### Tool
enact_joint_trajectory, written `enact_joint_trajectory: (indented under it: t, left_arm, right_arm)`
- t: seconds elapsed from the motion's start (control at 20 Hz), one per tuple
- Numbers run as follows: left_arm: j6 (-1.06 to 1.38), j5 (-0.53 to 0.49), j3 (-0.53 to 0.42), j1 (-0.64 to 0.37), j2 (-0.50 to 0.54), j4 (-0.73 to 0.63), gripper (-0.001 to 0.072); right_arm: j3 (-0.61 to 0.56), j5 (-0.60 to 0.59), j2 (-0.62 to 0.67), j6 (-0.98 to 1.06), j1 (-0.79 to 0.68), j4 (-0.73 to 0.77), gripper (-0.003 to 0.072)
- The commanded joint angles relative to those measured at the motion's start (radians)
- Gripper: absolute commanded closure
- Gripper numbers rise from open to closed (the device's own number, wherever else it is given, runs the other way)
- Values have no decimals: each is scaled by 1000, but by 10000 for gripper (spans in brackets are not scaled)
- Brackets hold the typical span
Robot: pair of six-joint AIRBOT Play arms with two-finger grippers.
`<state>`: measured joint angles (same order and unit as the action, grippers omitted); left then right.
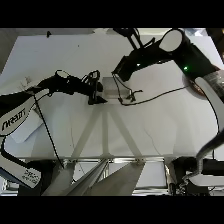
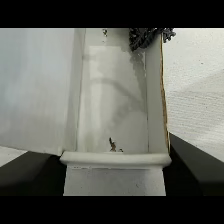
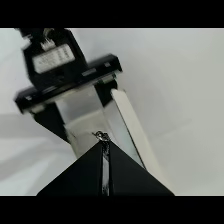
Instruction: Fold the box and place the chain.
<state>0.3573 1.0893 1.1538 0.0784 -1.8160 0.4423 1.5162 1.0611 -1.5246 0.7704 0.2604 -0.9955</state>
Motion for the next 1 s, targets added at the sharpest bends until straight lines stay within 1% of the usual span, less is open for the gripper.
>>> enact_joint_trajectory:
  t: [0.0,0.1,0.3,0.4,0.45,0.55,0.6,0.75,0.85,0.95]
  left_arm:
    - [0,0,0,0,0,0,328]
    - [0,0,0,0,0,0,328]
    - [0,0,0,0,0,0,328]
    - [0,0,0,0,0,0,328]
    - [0,0,0,0,0,0,328]
    - [0,0,0,0,0,0,328]
    - [0,0,0,0,0,0,328]
    - [0,0,0,0,0,0,328]
    - [0,0,0,0,0,0,328]
    - [0,0,0,0,0,0,328]
  right_arm:
    - [1,11,-44,46,30,-169,676]
    - [1,66,-51,48,20,-177,675]
    - [1,75,-50,49,20,-184,663]
    - [1,74,-49,64,20,-183,477]
    - [1,77,-48,71,20,-183,445]
    - [1,88,-33,71,20,-194,447]
    - [1,97,-18,69,20,-223,447]
    - [1,171,47,71,8,-399,447]
    - [1,243,82,68,-40,-406,447]
    - [0,301,89,53,-98,-407,447]
